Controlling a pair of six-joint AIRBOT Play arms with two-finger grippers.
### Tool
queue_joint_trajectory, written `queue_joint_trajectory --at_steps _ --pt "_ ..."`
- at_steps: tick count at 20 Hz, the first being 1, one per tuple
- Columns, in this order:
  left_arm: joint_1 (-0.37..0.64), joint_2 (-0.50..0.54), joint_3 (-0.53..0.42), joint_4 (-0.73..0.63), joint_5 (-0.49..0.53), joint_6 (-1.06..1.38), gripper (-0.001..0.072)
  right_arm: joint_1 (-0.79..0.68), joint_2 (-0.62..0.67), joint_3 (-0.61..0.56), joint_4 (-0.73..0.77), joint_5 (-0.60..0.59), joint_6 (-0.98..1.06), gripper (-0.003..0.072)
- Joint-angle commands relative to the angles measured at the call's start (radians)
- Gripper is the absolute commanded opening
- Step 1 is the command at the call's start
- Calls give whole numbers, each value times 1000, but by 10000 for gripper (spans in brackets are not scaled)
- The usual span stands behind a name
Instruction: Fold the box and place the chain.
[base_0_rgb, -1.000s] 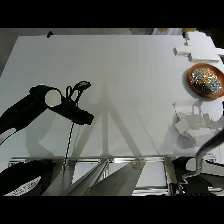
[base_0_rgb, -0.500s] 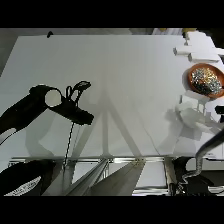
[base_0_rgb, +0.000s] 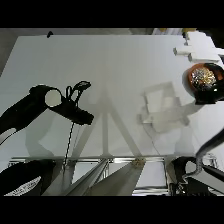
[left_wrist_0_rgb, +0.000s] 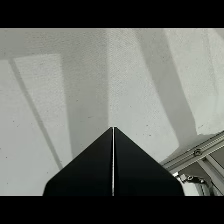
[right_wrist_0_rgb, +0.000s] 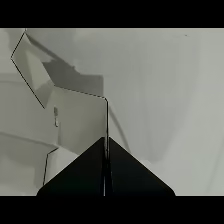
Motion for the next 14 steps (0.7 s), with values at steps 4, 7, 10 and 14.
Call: queue_joint_trajectory --at_steps 4,7,10,14 --pt "0 0 0 -7 8 0 9 241 443 -443 304 -249 31 14" --pt "0 0 0 2 14 37 85 312 545 -544 295 -286 63 14" --pt "7 0 0 -46 36 225 447 320 549 -552 295 -272 63 14" --pt "85 -15 0 -367 75 577 532 320 549 -552 295 -276 63 14"
